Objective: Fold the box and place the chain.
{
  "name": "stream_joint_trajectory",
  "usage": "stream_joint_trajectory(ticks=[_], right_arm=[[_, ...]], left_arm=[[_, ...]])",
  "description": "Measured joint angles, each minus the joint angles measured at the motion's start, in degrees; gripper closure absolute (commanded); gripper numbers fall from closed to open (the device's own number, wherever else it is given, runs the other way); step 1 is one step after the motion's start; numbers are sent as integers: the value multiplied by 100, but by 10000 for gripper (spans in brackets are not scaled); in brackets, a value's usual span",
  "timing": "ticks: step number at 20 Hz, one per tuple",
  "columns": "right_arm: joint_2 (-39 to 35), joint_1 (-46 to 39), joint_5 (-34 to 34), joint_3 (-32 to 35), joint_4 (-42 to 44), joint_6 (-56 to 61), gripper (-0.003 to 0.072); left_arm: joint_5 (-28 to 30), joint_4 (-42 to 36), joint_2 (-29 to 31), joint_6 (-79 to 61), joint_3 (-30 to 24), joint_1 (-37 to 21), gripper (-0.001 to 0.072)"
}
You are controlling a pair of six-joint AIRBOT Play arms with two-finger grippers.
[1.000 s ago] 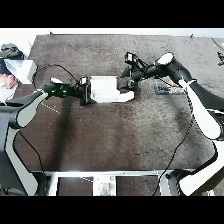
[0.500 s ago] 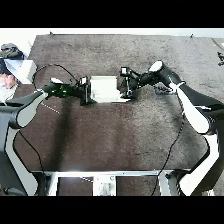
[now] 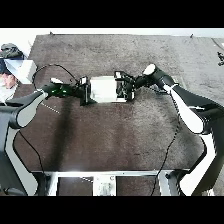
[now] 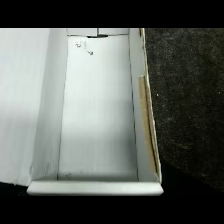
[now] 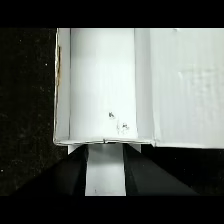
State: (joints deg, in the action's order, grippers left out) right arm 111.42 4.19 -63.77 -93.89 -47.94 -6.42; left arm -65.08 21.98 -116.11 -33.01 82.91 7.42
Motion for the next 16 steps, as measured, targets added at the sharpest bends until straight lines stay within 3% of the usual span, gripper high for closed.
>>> stream_joint_trajectory(ticks=[12,14,16], right_arm=[[157,35,-33,0,560,-4,409],[168,42,-35,0,603,-9,355],[173,61,-39,0,651,-50,357]], left_arm=[[0,0,0,-2,0,-2,504],[0,0,0,-2,2,-2,504],[0,2,0,-2,0,-2,505]])
